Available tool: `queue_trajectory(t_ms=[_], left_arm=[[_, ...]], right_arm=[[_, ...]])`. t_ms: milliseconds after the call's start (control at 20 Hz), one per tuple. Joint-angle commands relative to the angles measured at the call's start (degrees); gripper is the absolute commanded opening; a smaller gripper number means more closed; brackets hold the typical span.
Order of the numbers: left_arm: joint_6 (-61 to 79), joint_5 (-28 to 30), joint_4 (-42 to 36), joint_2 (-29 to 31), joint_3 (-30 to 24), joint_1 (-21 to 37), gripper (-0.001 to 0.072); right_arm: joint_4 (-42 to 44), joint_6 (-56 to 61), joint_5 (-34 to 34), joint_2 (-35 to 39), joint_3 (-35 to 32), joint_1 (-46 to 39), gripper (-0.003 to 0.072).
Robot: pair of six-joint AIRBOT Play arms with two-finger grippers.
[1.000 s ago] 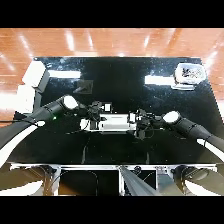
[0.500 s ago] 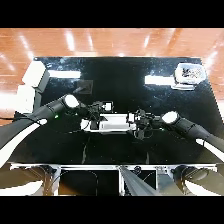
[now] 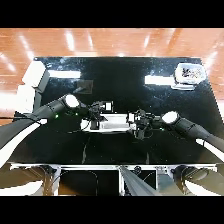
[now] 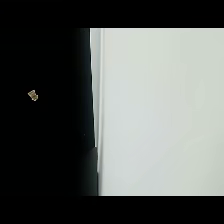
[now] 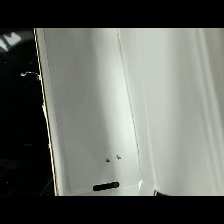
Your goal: Fold the box and place the chain.
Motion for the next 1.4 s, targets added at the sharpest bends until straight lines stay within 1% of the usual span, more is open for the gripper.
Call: queue_trajectory(t_ms=[0, 100, 150, 200, 250, 350, 400, 450, 550, 700, 850, 900, 1100, 1250, 1350], left_arm=[[-0.1, 0.1, 0.0, 0.0, 0.1, 0.0, 0.0025], [-0.9, 0.1, -0.7, 0.0, 0.1, 0.0, 0.0030], [-2.3, 0.2, -1.6, 0.0, 0.1, 0.0, 0.0093], [-3.0, 0.5, -2.0, 0.0, 0.1, 0.0, 0.0261], [-3.8, 0.5, -2.0, 0.0, 0.3, 0.0, 0.0411], [-6.4, 0.4, -1.9, 0.1, 1.0, 0.0, 0.0512], [-7.4, 0.0, -1.9, 0.2, 1.7, 0.0, 0.0590], [-8.9, 0.0, -1.9, 0.2, 2.3, 0.0, 0.0619], [-12.1, -0.6, -1.5, 0.2, 3.8, 0.0, 0.0619], [-18.8, -4.2, 2.6, 0.5, 6.2, 0.5, 0.0619], [-23.8, -7.3, 5.0, 1.9, 6.7, 1.9, 0.0619], [-27.1, -7.5, 6.5, 2.7, 6.7, 2.4, 0.0619], [-37.7, -7.9, 16.1, 7.1, 6.7, 4.1, 0.0619], [-46.3, -11.5, 21.8, 10.3, 6.6, 5.2, 0.0619], [-53.2, -15.5, 25.3, 12.0, 6.6, 6.0, 0.0619]], right_arm=[[0.1, 0.0, -0.1, 0.0, 0.1, 0.1, 0.0496], [0.1, 0.0, -0.1, 0.0, 0.1, 0.1, 0.0497], [0.0, 0.0, -0.1, 0.0, 0.1, 0.1, 0.0497], [0.0, 0.0, -0.1, 0.0, 0.1, 0.1, 0.0497], [0.0, 0.0, -0.1, 0.0, 0.1, 0.1, 0.0496], [0.1, 0.0, -0.1, 0.0, 0.1, 0.1, 0.0497], [0.0, 0.0, -0.3, 0.0, 0.1, 0.4, 0.0496], [-0.3, 0.1, -0.3, 0.0, 0.0, 0.5, 0.0496], [-0.8, 0.2, -0.4, -0.1, 0.0, 0.7, 0.0496], [-0.8, 0.4, -0.5, -0.1, 0.0, 0.7, 0.0497], [-0.8, 0.4, -0.5, -0.1, 0.0, 0.7, 0.0497], [-0.8, 0.4, -0.5, -0.1, 0.0, 0.7, 0.0497], [-0.8, 0.4, -0.5, -0.1, 0.0, 0.7, 0.0497], [-0.8, 0.4, -0.5, -0.1, 0.0, 0.7, 0.0497], [-0.8, 0.5, -0.5, -0.1, 0.0, 0.7, 0.0497]])
